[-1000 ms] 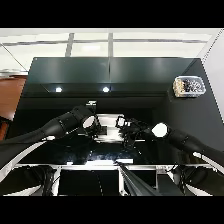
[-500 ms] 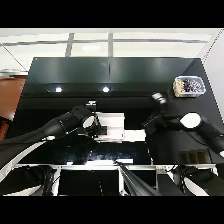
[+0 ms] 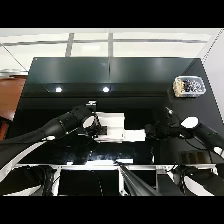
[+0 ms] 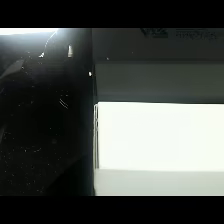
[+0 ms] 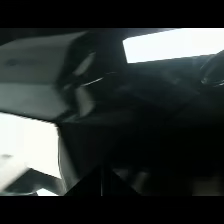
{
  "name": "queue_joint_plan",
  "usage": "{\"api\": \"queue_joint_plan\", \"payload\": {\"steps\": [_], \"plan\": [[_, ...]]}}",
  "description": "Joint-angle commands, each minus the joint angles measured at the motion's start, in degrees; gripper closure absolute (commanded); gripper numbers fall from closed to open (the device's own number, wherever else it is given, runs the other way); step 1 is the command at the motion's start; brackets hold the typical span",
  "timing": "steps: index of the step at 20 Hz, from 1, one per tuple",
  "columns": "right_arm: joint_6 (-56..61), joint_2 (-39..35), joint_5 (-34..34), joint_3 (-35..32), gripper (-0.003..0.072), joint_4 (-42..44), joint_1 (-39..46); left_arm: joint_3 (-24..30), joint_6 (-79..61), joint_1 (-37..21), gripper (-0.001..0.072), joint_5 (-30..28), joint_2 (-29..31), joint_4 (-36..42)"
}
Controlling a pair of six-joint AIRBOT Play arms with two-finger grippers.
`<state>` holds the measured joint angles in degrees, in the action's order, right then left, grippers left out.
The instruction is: Fold the box and place the chain.
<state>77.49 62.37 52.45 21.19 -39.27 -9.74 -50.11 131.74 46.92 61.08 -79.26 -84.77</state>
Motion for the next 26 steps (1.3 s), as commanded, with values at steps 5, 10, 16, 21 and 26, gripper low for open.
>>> {"api": "queue_joint_plan", "payload": {"steps": [5,10,16,21,26], "plan": [[-17.81,5.09,1.36,2.80,-0.0009,18.21,-5.97,0.02,0.02,-0.02,0.0679,0.52,-0.04,0.20],[-17.64,5.09,7.37,7.04,-0.0008,18.08,-6.03,0.02,0.02,-0.02,0.0679,0.68,-0.04,0.17],[-16.39,5.09,7.78,7.15,-0.0006,18.01,-6.14,0.02,0.02,-0.04,0.0679,0.72,-0.04,-0.02],[-8.15,5.09,1.79,10.14,0.0129,11.15,-14.03,0.02,0.02,-0.04,0.0679,0.74,-0.04,-0.07],[13.16,5.09,-2.47,17.46,0.0225,-8.04,-22.99,0.02,0.02,-0.02,0.0679,0.96,-0.04,-0.09]]}}
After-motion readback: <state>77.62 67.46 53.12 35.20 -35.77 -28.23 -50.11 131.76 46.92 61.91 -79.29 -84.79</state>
